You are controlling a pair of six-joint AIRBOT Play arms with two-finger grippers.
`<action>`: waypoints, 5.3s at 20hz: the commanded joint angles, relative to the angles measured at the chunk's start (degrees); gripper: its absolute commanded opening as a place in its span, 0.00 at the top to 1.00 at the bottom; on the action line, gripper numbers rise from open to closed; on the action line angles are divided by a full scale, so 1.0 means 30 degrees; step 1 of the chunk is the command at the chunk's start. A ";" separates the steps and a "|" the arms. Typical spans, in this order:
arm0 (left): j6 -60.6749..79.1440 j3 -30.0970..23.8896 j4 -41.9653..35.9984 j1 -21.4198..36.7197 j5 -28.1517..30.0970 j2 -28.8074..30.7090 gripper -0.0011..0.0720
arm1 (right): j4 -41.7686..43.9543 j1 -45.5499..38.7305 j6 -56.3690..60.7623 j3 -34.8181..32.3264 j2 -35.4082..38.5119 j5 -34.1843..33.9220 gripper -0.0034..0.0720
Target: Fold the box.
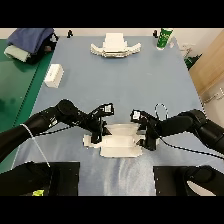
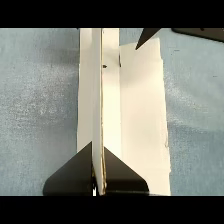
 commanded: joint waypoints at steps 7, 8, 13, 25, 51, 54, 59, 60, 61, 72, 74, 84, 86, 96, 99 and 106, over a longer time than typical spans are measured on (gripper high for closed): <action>0.0000 0.0007 0.0000 -0.0007 0.0015 -0.0007 0.97 | 0.0386 -0.0204 0.2390 0.0000 -0.0044 -0.3279 0.00; 0.0000 0.0007 0.0000 -0.0007 0.0015 -0.0007 0.97 | 0.0342 -0.0204 0.3490 0.0007 -0.0044 -0.3235 0.00; 0.0000 0.0007 0.0000 -0.0007 0.0015 -0.0007 0.97 | -0.1093 -0.0160 0.7322 0.0015 0.1435 -0.2994 0.02; 0.0000 0.0007 0.0000 -0.0007 0.0015 -0.0007 0.97 | -0.7162 0.9573 1.3478 -0.1785 0.2120 0.0058 0.08; 0.0000 0.0007 0.0000 -0.0007 0.0007 -0.0007 0.97 | -1.2830 1.1591 2.2039 0.0984 -0.0488 -0.1421 0.08; 0.0000 0.0007 0.0000 -0.0007 0.0015 -0.0007 0.97 | -1.3406 1.1591 2.2389 0.1239 -0.0488 -0.1705 0.08; 0.0000 0.0007 0.0000 -0.0007 0.0015 -0.0007 0.97 | -1.4622 1.1584 2.2571 0.1268 -0.0488 -0.1639 0.08; 0.0000 0.0007 0.0000 -0.0007 0.0015 -0.0007 0.97 | -1.4644 1.1584 2.2556 0.1268 -0.0488 -0.1632 0.08; 0.0000 0.0007 0.0000 -0.0007 0.0015 -0.0007 0.97 | -1.4746 1.1584 2.2556 0.1268 -0.0488 -0.1661 0.08; 0.0000 0.0007 0.0000 -0.0007 0.0015 -0.0007 0.97 | -0.5115 0.5224 0.7927 0.0393 -0.0488 0.1610 0.08; 0.0000 0.0007 0.0000 -0.0007 0.0015 -0.0007 0.97 | -0.0707 0.2659 0.2295 0.0168 -0.0495 0.0867 0.08; 0.0000 0.0007 0.0000 -0.0007 0.0015 -0.0007 0.97 | 0.0612 0.0750 -0.1559 0.0189 -0.0874 0.0270 0.07; 0.0000 0.0007 0.0000 -0.0007 0.0015 -0.0007 0.97 | 0.0634 0.0743 -0.2018 0.0073 -0.1202 0.0816 0.07; 0.0000 0.0007 0.0000 -0.0007 0.0015 -0.0007 0.97 | 0.4699 -0.0962 -0.9180 -0.2463 -0.1231 0.2127 0.07; 0.0000 0.0007 0.0000 -0.0007 0.0015 -0.0007 0.97 | 0.4911 -0.0962 -0.9180 -0.3075 -0.1392 0.3330 0.07; 0.0000 0.0007 0.0000 -0.0007 0.0015 -0.0007 0.97 | 0.4932 -0.0903 -0.9180 -0.3162 -0.1814 0.3650 0.07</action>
